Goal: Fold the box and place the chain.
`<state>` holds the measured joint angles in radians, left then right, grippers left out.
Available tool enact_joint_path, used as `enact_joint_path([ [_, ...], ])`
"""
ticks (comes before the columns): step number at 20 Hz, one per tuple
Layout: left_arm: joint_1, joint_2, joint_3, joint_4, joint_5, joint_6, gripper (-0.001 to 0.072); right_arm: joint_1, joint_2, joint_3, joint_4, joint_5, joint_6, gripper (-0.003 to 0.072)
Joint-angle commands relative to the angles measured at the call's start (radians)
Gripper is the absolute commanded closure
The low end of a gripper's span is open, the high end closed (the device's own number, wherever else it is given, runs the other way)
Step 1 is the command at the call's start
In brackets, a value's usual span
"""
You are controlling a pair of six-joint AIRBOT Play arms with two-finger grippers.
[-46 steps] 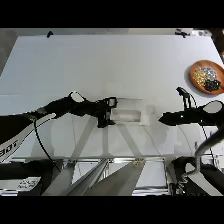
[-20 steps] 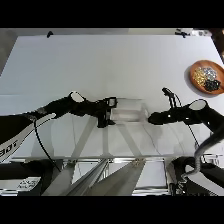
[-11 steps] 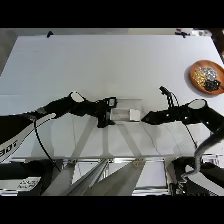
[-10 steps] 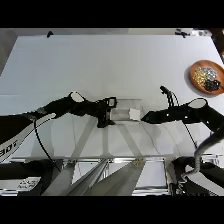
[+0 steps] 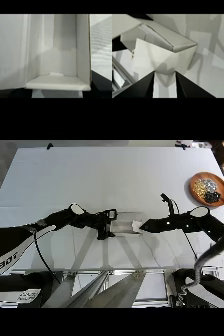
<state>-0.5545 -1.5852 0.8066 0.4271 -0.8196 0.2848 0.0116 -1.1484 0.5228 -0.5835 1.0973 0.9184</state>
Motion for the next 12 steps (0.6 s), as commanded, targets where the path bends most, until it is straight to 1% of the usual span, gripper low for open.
enact_joint_path([
  [1, 0.0, 0.0, 0.0, 0.0, 0.0, -0.001, 0.0434, 0.0, 0.0, 0.002, -0.014, -0.027, 0.024, 0.0358],
  [3, 0.0, 0.0, 0.0, 0.0, 0.0, 0.0, 0.0434, 0.032, 0.0, 0.002, -0.014, -0.053, 0.023, 0.0239],
  [4, 0.0, 0.0, 0.0, 0.0, 0.0, 0.0, 0.0434, 0.057, 0.0, 0.002, -0.014, -0.073, 0.024, 0.0221],
  [7, -0.001, 0.0, 0.0, 0.0, 0.0, 0.0, 0.0434, 0.122, 0.0, 0.003, -0.023, -0.146, 0.087, 0.0221],
  [12, 0.0, 0.0, 0.0, 0.0, 0.0, 0.0, 0.0433, 0.239, 0.0, 0.016, -0.157, -0.245, 0.236, 0.0248],
])
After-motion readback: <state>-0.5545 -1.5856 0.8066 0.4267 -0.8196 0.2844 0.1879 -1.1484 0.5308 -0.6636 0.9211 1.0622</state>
